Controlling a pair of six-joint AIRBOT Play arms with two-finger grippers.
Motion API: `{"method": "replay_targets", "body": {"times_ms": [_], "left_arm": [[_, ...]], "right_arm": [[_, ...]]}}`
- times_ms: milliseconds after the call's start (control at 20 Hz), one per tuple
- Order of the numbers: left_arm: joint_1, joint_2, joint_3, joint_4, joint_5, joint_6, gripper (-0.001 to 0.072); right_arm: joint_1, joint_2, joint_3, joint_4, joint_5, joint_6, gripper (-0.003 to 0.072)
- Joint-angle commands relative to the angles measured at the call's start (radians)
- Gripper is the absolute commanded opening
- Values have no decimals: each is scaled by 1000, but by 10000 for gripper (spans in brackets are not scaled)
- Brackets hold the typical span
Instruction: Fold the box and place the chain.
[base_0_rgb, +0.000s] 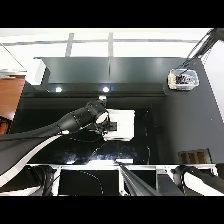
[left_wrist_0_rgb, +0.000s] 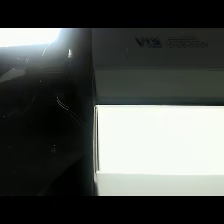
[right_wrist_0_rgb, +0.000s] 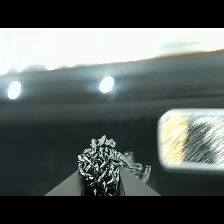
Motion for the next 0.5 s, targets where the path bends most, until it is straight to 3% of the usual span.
{"method": "replay_targets", "body": {"times_ms": [0, 200, 450], "left_arm": [[0, 0, 0, 0, 2, 0, 29], [0, 0, 0, 0, 2, 0, 29], [0, 0, 0, 0, 2, 0, 29]], "right_arm": [[139, 123, -182, 19, 118, -46, 45], [301, 159, -357, 25, 178, -45, 45], [457, 159, -471, 139, 121, -49, 44]]}}
